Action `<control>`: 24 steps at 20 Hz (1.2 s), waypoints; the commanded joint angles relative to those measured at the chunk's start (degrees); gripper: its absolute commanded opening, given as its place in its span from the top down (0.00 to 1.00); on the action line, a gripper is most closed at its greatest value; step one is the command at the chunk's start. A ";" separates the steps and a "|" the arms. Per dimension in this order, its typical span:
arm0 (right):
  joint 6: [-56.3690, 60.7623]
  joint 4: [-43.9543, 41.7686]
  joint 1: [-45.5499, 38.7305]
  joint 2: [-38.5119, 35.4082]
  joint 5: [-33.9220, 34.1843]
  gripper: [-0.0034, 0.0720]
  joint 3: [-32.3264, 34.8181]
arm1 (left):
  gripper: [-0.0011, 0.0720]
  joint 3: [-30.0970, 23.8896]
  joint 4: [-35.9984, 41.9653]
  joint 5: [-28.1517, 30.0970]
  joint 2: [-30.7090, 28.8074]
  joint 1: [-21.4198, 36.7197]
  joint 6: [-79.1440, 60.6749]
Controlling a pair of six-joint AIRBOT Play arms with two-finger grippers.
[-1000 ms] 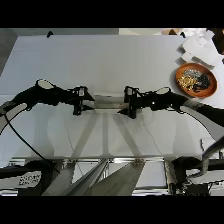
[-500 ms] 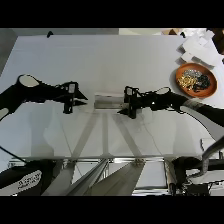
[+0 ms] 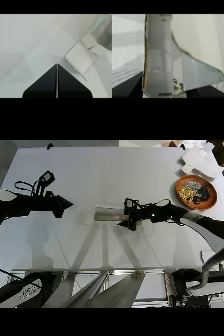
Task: Fold the box and place the chain.
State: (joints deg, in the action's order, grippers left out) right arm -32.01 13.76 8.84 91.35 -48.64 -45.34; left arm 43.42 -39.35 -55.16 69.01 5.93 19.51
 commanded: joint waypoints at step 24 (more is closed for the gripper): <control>0.02 -0.02 0.02 0.02 -0.02 0.37 -0.02 | 0.98 4.76 -9.77 -4.50 15.15 -11.76 37.81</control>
State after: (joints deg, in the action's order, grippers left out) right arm -32.01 13.76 8.84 91.35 -48.66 -45.34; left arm 48.12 -47.64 -59.68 84.07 -5.72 56.64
